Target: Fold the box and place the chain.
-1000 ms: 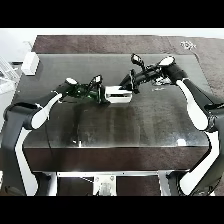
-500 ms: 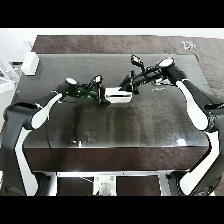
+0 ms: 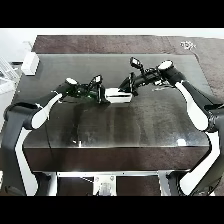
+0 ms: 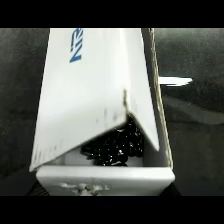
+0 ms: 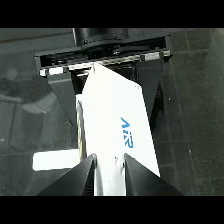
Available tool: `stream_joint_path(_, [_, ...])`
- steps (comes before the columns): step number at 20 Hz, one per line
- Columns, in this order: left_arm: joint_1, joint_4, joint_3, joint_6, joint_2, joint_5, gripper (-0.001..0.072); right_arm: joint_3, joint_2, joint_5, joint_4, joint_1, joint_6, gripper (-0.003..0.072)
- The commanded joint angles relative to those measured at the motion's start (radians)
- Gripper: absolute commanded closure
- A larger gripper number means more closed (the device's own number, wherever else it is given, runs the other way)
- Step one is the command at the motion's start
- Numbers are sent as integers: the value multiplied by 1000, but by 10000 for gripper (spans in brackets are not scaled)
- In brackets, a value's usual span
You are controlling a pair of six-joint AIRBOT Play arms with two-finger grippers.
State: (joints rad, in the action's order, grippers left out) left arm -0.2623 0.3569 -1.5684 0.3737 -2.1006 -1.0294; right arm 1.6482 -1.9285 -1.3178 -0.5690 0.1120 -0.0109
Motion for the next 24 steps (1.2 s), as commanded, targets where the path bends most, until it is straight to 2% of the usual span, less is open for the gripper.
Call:
stream_joint_path(1, [1,0,0,1,0,-1,226,-29,5,6,8,1,-10,472])
stream_joint_path(10, [1,0,0,1,0,-1,226,-85,12,16,11,2,-47,481])
stream_joint_path(14, [1,0,0,1,0,-1,226,-148,12,-45,73,-1,-92,479])
stream_joint_path(18, [1,0,0,1,0,-1,226,-182,12,-44,85,-8,-106,467])
stream_joint_path(22, [1,0,0,1,0,-1,226,-178,34,-124,264,-32,-141,472])
stream_joint_path(24, [1,0,0,1,0,-1,225,-176,47,-122,307,-42,-154,516])
